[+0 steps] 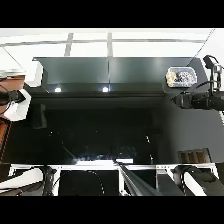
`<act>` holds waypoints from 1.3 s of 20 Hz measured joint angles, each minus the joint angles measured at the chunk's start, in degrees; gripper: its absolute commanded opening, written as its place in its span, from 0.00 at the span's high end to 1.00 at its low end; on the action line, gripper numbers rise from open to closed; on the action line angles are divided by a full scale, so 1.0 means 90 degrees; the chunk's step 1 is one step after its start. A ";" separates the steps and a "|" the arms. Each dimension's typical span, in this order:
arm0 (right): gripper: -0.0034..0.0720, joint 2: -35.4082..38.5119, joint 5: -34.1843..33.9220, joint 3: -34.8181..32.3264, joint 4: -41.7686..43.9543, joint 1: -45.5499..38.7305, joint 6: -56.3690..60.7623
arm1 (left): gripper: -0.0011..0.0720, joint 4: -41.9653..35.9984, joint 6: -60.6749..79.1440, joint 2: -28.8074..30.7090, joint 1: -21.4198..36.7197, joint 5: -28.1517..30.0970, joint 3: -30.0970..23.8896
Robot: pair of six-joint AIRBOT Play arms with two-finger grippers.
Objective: Fold the box and place the chain.
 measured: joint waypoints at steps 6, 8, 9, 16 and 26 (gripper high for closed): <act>0.94 -0.0019 -0.0112 -0.0019 -0.0243 0.0000 0.0442 | 0.58 -0.0629 0.0673 -0.0940 -0.0216 0.0656 0.0491; 0.94 -0.0046 -0.0185 -0.0024 -0.0272 0.0000 0.0529 | 0.58 -0.0695 0.0741 -0.1137 -0.0306 0.0855 0.0593; 0.94 -0.0058 -0.0209 -0.0027 -0.0291 0.0000 0.0614 | 0.58 -0.0712 0.0767 -0.1226 -0.0350 0.0925 0.0644; 0.94 -0.0085 -0.0233 -0.0024 -0.0311 -0.0002 0.0823 | 0.00 -0.0573 0.0658 -0.1423 -0.0627 0.1129 0.1343; 0.94 -0.0070 -0.0500 -0.0119 -0.0444 0.0877 -0.0153 | 0.95 -0.0634 -0.1705 -0.0401 -0.1574 -0.1086 0.3211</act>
